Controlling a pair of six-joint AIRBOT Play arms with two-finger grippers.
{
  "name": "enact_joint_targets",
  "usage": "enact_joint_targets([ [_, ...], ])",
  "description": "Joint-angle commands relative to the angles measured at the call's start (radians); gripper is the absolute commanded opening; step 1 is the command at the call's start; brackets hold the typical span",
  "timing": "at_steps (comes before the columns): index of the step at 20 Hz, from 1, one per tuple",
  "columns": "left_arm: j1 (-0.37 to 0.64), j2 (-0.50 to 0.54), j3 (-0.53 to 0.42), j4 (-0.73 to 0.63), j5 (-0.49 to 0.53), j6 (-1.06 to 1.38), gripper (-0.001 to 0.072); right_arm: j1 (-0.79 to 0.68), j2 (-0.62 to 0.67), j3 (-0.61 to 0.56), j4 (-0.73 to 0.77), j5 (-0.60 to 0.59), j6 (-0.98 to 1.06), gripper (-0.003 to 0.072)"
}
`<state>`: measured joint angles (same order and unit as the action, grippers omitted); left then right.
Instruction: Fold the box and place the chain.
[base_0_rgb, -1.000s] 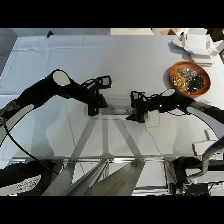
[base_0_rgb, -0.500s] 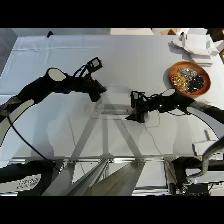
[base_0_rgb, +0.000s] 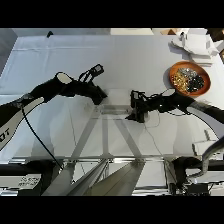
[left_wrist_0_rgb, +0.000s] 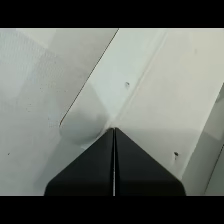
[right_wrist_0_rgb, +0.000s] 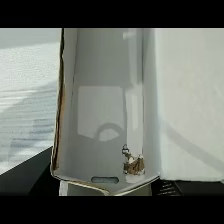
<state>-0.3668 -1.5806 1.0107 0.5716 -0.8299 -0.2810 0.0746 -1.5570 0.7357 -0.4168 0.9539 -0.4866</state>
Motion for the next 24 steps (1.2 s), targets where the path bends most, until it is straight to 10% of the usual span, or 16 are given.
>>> enact_joint_targets([
  [1, 0.013, 0.029, 0.000, 0.006, -0.026, 0.000, 0.0013, 0.001, 0.000, 0.001, -0.001, 0.000, -0.001, 0.0398],
  [9, 0.021, 0.229, 0.000, 0.134, -0.092, 0.004, 0.0018, 0.001, 0.000, 0.001, -0.001, 0.000, -0.001, 0.0398],
  [13, 0.026, 0.268, -0.001, 0.298, -0.223, 0.053, 0.0165, 0.001, 0.000, 0.001, -0.001, 0.000, -0.001, 0.0398],
  [16, 0.056, 0.268, -0.050, 0.296, -0.254, 0.056, 0.0539, 0.001, 0.000, 0.001, -0.001, 0.000, -0.001, 0.0398],
  [24, 0.150, 0.243, -0.277, 0.017, -0.180, 0.840, 0.0554, 0.001, 0.000, 0.001, -0.001, 0.000, -0.001, 0.0398],
])
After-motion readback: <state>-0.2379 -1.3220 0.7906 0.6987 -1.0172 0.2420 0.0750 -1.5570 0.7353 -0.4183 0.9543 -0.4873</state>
